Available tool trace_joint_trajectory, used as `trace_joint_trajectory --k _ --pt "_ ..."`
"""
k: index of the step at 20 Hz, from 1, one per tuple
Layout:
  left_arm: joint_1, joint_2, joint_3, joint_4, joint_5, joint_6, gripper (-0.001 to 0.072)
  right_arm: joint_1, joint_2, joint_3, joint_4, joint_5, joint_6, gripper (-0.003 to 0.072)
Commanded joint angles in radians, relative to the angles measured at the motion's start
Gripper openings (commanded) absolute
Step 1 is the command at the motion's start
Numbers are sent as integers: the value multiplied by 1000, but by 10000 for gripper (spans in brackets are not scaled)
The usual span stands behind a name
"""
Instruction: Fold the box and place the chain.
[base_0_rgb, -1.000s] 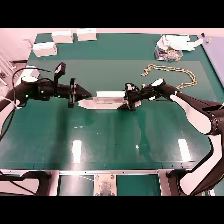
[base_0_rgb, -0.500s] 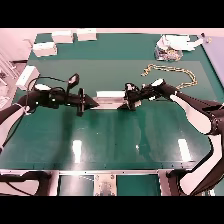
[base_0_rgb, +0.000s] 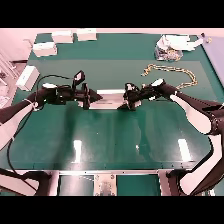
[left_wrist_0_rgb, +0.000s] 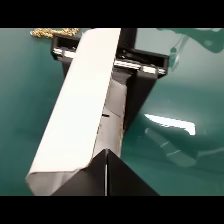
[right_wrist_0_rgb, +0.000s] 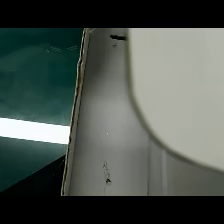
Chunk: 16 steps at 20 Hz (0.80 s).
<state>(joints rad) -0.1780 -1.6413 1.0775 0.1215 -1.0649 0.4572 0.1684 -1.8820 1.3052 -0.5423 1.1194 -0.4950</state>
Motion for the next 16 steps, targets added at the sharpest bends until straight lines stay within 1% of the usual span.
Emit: trace_joint_trajectory --k 1,4,8,13,15,16 --pt "-1 -32 53 -27 35 23 14 0 -1 0 0 0 1 478" --pt "-1 -38 77 -35 66 26 14 0 -1 0 0 0 0 478" --pt "-1 -38 82 -36 151 49 15 0 -1 0 0 0 1 478" --pt "-1 -38 83 -63 216 92 15 0 -1 0 0 0 0 478" --pt "-1 -41 84 -67 226 101 15 0 -1 0 0 0 0 478" --pt "-1 -51 84 -85 211 102 15 0 -1 0 0 0 1 479"
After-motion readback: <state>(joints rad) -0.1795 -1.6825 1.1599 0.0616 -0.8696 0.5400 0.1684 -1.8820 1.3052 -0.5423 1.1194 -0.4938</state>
